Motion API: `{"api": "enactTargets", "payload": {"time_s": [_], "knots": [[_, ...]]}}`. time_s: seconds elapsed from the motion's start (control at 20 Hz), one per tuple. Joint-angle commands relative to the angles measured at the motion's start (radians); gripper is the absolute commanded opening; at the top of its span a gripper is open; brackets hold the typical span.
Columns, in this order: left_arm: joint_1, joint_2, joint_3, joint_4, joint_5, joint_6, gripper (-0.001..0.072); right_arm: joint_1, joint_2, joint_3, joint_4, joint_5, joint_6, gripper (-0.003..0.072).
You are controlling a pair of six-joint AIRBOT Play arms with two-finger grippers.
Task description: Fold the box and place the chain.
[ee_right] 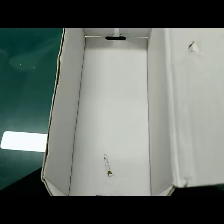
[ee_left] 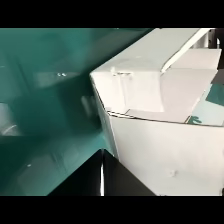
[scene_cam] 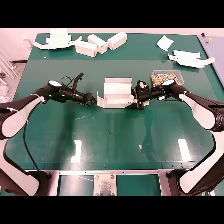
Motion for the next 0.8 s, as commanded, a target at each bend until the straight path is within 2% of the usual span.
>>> {"api": "enactTargets", "payload": {"time_s": [0.0,0.15,0.3,0.35,0.4,0.75], "knots": [[-0.032,0.0,0.042,-0.006,0.002,0.009,0.0018,0.0,0.001,0.0,0.0,0.0,0.0,0.0594],[-0.072,0.0,0.11,0.092,0.001,-0.015,0.002,0.0,0.001,0.0,0.0,0.0,0.0,0.0594],[-0.085,0.0,0.166,0.134,0.0,-0.03,0.0022,0.0,0.001,0.0,0.0,0.0,0.0,0.0594],[-0.085,0.001,0.18,0.134,-0.002,-0.036,0.0066,0.0,0.001,0.0,0.0,0.0,0.0,0.0594],[-0.085,0.002,0.189,0.135,-0.004,-0.047,0.0144,0.0,0.001,0.0,0.0,0.0,0.0,0.0594],[-0.085,0.002,0.207,0.135,-0.031,-0.047,0.0149,0.0,0.001,0.0,0.0,0.0,0.0,0.0594]]}}
